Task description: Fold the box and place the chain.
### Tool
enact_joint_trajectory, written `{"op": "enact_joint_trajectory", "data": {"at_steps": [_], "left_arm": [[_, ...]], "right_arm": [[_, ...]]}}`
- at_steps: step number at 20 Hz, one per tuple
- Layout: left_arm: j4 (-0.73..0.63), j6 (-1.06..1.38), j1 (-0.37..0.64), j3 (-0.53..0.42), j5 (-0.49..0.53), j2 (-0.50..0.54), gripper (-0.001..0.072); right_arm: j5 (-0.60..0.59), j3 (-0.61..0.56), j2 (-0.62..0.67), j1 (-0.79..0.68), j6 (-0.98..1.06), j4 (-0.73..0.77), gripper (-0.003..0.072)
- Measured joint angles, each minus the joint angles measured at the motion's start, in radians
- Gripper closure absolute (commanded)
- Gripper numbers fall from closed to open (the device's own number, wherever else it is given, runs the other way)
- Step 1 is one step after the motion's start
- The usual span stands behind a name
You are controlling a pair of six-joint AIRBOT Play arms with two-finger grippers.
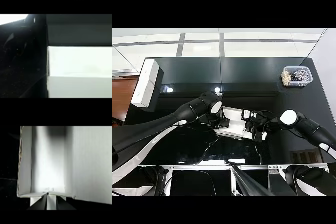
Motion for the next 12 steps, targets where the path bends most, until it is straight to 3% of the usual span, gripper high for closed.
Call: {"op": "enact_joint_trajectory", "data": {"at_steps": [6,7,8,9,10,11,12], "left_arm": [[0.000,-0.003,0.000,0.000,-0.001,0.000,0.0682],[0.000,-0.003,0.000,0.000,-0.001,0.000,0.0682],[0.000,-0.004,0.000,0.000,-0.001,0.000,0.0682],[0.000,-0.003,0.000,0.000,0.000,0.000,0.0682],[0.000,-0.003,0.000,0.000,0.000,0.000,0.0682],[0.000,-0.003,0.000,0.000,0.000,0.000,0.0682],[0.000,-0.003,0.000,0.000,0.000,0.000,0.0682]], "right_arm": [[-0.021,-0.003,-0.060,0.000,0.016,0.161,0.0555],[-0.031,-0.003,-0.068,0.000,0.017,0.187,0.0517],[-0.040,-0.003,-0.074,0.000,0.018,0.209,0.0318],[-0.043,-0.003,-0.078,0.000,0.018,0.225,0.0243],[-0.046,-0.003,-0.081,0.000,0.018,0.235,0.0385],[-0.051,-0.003,-0.084,0.000,0.021,0.242,0.0590],[-0.056,-0.003,-0.086,0.000,0.027,0.248,0.0451]]}}
